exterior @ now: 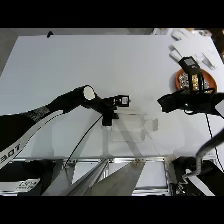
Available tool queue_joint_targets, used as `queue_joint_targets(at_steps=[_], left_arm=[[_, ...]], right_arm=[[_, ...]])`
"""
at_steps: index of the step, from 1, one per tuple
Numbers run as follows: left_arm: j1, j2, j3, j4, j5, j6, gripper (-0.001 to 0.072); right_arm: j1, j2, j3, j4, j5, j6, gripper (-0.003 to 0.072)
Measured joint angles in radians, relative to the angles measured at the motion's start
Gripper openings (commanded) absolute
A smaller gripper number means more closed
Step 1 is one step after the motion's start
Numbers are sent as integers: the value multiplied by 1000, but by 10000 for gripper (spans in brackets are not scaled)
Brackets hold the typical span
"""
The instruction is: Fold the box and place the chain.
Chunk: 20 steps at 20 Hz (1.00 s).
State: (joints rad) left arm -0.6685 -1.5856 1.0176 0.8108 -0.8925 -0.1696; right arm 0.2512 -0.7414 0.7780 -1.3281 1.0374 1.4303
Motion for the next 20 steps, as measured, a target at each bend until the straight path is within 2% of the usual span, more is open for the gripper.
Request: queue_joint_targets(at_steps=[7, 20], left_arm=[[0, 14, 0, 13, 76, -33, 3], [1, 23, 0, 61, 85, -40, 7]], right_arm=[[0, 0, 0, 0, -1, 0, 337], [0, 0, 0, 0, -1, 0, 337]])
